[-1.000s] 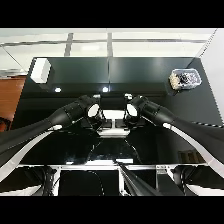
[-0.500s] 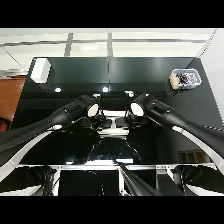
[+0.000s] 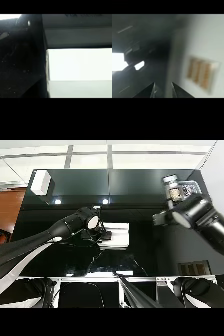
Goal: Fold the box and place the chain.
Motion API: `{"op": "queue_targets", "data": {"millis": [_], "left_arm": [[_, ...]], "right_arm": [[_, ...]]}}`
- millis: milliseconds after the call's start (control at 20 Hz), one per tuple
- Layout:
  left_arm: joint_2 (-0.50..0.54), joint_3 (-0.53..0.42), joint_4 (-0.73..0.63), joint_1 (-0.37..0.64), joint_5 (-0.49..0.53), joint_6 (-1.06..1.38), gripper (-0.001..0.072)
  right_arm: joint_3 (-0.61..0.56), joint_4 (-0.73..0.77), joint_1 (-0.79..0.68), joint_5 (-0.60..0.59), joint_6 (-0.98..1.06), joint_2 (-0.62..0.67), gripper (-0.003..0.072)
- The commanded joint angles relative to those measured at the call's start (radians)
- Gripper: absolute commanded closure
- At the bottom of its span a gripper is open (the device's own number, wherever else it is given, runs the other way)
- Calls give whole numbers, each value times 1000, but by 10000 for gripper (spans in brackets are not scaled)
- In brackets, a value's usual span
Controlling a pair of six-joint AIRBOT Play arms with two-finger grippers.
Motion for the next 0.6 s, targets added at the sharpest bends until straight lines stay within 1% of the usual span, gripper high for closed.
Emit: {"op": "queue_targets", "data": {"millis": [0,50,100,150,250,300,400,550], "left_arm": [[0,0,0,0,-1,1,683],[0,0,0,0,-1,1,683],[0,0,0,0,-2,1,683],[0,0,0,0,-2,1,683],[0,0,0,0,-1,1,683],[0,0,0,0,-2,2,683],[0,0,0,0,-2,2,683],[0,0,0,0,-2,2,683]], "right_arm": [[-55,-160,-188,-196,-14,31,438],[-85,-139,-253,-317,-13,29,433],[-114,-118,-311,-431,-10,23,223],[-131,-58,-377,-533,-10,5,-34],[-109,60,-495,-624,-11,-70,-34],[-72,94,-547,-628,-11,-117,-34],[64,135,-632,-568,-63,-238,-34],[335,228,-713,-413,-148,-458,-34]]}}
